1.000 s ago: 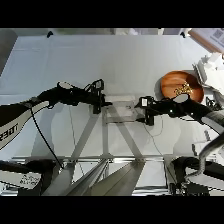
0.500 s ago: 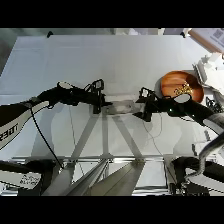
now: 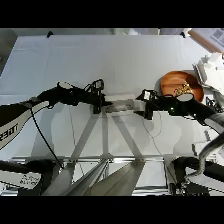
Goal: Fold the box and place the chain.
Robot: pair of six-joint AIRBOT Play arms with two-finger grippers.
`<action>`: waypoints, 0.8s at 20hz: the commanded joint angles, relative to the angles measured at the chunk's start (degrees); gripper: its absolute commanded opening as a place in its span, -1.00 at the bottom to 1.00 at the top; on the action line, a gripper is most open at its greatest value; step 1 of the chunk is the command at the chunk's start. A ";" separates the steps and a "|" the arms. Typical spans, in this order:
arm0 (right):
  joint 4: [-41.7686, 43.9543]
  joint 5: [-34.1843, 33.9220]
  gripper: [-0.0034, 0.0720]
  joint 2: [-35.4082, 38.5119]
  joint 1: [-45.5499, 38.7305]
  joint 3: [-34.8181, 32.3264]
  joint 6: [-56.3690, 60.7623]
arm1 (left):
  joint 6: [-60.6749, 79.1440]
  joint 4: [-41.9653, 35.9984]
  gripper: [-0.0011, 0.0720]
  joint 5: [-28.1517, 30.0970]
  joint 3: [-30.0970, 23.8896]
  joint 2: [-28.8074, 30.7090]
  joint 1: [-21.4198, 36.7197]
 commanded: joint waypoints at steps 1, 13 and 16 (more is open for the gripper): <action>0.59 3.04 0.98 -1.51 -0.96 1.31 -2.54 | 0.00 0.04 -0.95 -0.02 -0.04 -0.02 -0.02; -1.42 8.57 0.94 -8.39 -0.94 7.61 -2.97 | 0.02 0.04 -0.95 -0.02 -0.04 -0.02 -0.02; -2.97 8.09 0.92 -9.09 0.04 7.61 -2.97 | 0.02 0.04 -0.95 -0.02 -0.04 -0.02 -0.02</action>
